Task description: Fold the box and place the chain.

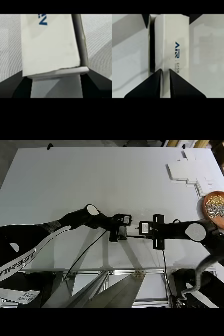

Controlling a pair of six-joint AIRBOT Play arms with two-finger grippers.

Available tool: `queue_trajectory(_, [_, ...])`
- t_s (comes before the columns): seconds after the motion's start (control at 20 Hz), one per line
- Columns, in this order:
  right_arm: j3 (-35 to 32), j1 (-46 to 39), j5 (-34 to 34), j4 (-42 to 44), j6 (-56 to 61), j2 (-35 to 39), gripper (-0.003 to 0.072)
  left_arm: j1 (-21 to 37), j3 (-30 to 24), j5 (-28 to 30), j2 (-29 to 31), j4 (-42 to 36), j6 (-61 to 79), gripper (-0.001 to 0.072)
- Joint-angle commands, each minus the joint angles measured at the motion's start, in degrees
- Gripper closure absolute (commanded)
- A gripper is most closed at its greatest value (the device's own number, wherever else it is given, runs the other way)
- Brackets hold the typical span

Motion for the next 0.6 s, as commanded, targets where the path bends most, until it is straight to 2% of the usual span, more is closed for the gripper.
queue_trajectory(0.0, [-1.2,0.0,2.7,1.5,0.0,0.0,0.0545,0.0,0.0,-0.2,0.0,0.1,0.0,0.0502])
queue_trajectory(0.15, [-1.2,0.0,4.0,2.8,0.0,0.1,0.0423,0.0,0.0,-0.2,0.0,0.1,0.0,0.0502])
queue_trajectory(0.45, [-1.0,0.0,5.7,9.5,0.0,0.9,0.0423,0.0,0.0,-0.2,0.0,0.1,0.0,0.0502])
queue_trajectory(0.5, [-1.0,-0.4,5.4,10.4,0.0,0.9,0.0445,0.0,0.0,-0.1,0.0,0.1,0.0,0.0502])
queue_trajectory(0.55, [-1.0,-1.1,5.4,11.6,0.0,0.9,0.0521,0.0,0.0,-0.2,0.0,0.1,0.0,0.0502])
